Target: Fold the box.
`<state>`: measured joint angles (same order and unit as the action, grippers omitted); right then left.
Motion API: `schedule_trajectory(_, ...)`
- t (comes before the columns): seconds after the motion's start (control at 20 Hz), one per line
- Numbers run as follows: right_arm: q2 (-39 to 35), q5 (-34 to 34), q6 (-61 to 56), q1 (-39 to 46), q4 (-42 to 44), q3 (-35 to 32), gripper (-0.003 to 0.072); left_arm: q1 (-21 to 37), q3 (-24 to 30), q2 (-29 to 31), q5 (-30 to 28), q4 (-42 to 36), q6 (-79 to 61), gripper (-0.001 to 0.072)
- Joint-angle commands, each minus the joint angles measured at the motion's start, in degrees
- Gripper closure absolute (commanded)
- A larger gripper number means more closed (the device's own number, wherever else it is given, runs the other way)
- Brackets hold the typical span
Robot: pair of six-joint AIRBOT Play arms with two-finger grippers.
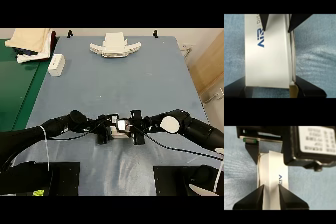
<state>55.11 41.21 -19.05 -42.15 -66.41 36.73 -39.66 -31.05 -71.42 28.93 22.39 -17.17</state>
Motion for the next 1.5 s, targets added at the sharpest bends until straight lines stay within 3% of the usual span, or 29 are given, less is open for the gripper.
schedule_trajectory(0.0,1.3,0.8,0.0,-0.1,0.4,0.0,0.0422,0.0,0.0,0.0,-0.3,-0.1,0.1,0.0182)
schedule_trajectory(0.45,0.8,1.6,-1.9,-0.1,0.4,0.3,0.0419,0.0,0.0,0.0,-0.3,-0.1,0.1,0.0182)
schedule_trajectory(0.6,-1.5,1.9,-3.7,-0.1,0.4,0.5,0.0259,0.0,0.0,0.0,-0.3,-0.1,0.1,0.0182)
schedule_trajectory(0.7,-3.5,2.4,-8.3,-0.1,0.5,0.5,0.0259,0.0,0.0,0.0,-0.3,-0.1,0.1,0.0182)
schedule_trajectory(0.75,-4.5,3.3,-12.0,-0.1,0.5,0.5,0.0269,0.0,0.0,0.0,-0.3,-0.1,0.1,0.0182)
schedule_trajectory(0.8,-5.7,4.8,-17.8,-0.1,0.5,0.5,0.0383,0.0,0.0,0.0,-0.3,-0.1,0.1,0.0182)
schedule_trajectory(0.85,-6.6,6.5,-23.9,-0.1,0.9,0.3,0.0661,0.0,0.0,0.0,-0.3,-0.1,0.1,0.0182)
schedule_trajectory(0.95,-8.7,3.9,-30.3,-0.1,6.3,-2.8,0.0683,0.0,0.0,0.0,-0.3,-0.1,0.1,0.0182)
schedule_trajectory(1.2,-16.5,-18.3,-30.4,-0.1,23.3,-17.8,0.0683,0.0,0.0,0.0,-0.3,-0.1,0.1,0.0182)
schedule_trajectory(1.45,-20.3,-25.8,-30.5,-0.1,27.7,-24.3,0.0683,0.0,0.0,0.0,-0.3,-0.1,0.1,0.0183)
